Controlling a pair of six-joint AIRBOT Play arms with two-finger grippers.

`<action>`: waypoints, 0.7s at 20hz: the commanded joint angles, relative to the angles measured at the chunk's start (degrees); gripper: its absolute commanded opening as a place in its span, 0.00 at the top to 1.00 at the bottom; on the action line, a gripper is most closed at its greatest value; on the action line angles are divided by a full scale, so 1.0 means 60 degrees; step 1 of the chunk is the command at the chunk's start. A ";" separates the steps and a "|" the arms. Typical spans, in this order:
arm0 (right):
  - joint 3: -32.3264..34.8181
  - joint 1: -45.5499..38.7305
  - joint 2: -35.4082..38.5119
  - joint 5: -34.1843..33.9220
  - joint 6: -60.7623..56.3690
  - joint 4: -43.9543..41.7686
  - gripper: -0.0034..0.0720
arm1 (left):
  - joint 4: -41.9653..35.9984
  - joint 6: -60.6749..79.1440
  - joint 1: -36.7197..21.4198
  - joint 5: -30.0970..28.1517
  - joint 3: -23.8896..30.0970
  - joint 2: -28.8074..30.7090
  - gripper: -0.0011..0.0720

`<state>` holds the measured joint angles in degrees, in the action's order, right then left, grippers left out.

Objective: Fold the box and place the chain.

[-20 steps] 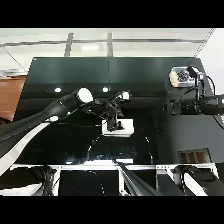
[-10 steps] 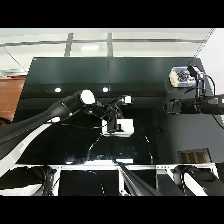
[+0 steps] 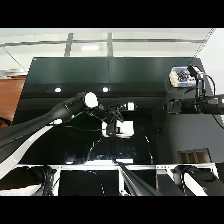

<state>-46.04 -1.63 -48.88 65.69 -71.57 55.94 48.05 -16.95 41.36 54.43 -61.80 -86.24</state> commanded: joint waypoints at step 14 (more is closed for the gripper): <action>0.0011 -0.0007 0.0004 0.0004 -0.0015 -0.0004 0.94 | 0.0641 -0.0011 0.0841 -0.0798 -0.0007 -0.0623 0.03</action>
<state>-46.02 -1.63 -48.88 65.69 -71.59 55.94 51.86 -16.95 45.45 51.33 -61.82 -89.06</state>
